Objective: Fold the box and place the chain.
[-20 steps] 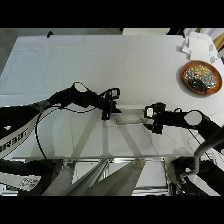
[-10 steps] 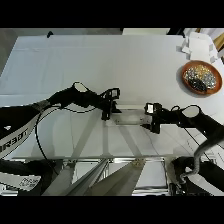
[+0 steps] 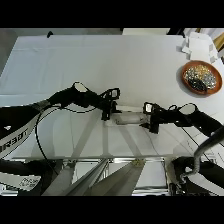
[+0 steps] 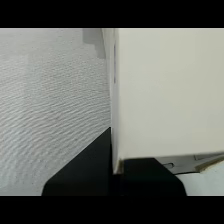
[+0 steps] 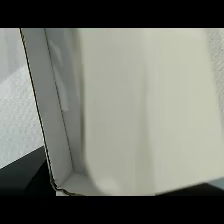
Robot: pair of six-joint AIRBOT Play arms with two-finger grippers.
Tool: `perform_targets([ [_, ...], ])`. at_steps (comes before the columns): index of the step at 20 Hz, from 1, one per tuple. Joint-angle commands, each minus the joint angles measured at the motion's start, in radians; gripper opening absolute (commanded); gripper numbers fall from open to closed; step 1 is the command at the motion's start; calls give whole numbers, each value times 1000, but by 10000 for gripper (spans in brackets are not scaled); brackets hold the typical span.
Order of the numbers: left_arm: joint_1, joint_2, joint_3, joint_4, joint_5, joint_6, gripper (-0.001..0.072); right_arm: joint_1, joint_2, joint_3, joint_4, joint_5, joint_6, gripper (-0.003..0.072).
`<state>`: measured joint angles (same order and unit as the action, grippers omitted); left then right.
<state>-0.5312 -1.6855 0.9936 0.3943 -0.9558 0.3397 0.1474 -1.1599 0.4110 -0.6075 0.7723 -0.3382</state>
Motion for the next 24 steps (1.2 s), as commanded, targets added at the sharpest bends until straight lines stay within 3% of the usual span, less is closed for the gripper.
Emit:
perform_targets([
  [1, 0, 0, 0, 0, 2, 0, 13, 0, -15, 0, 1, -3, -12, 500],
  [14, 0, 0, 0, 0, 2, 0, 13, 0, -30, 0, 2, -12, -34, 401],
  [24, 0, 0, 0, 0, 2, 0, 13, 0, -26, 0, 2, -5, -34, 405],
])
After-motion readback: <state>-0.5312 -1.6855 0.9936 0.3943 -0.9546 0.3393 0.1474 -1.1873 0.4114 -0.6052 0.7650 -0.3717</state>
